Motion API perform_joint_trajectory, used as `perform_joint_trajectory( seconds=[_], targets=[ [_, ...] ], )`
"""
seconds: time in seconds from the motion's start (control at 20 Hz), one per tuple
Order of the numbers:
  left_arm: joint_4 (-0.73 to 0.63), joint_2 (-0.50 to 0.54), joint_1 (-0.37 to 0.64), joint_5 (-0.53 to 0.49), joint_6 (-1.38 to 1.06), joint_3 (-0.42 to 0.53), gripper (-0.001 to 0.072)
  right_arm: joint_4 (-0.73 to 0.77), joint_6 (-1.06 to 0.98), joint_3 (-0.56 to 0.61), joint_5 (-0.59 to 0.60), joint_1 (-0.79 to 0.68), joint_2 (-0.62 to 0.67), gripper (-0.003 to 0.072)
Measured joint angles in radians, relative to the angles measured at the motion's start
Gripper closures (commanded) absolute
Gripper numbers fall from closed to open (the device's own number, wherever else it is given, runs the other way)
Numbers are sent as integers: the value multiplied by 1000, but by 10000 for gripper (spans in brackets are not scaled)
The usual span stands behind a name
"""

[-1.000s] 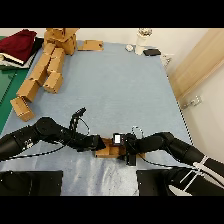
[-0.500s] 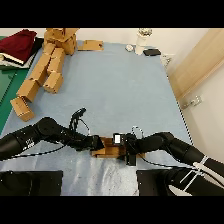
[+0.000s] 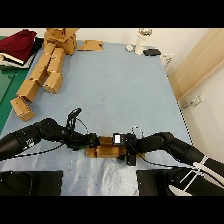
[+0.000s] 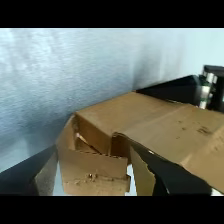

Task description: Fold the box.

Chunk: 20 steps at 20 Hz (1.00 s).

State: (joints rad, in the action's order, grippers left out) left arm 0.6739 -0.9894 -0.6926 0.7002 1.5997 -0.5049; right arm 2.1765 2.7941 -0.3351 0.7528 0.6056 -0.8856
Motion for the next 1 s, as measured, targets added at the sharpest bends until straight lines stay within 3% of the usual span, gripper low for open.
perform_joint_trajectory(
  seconds=[0.45,1.0],
  targets=[
    [77,0,-56,3,79,-84,26,0,0,0,0,0,0,181],
    [146,51,-34,119,89,-120,29,0,0,0,0,0,0,182]
  ],
)
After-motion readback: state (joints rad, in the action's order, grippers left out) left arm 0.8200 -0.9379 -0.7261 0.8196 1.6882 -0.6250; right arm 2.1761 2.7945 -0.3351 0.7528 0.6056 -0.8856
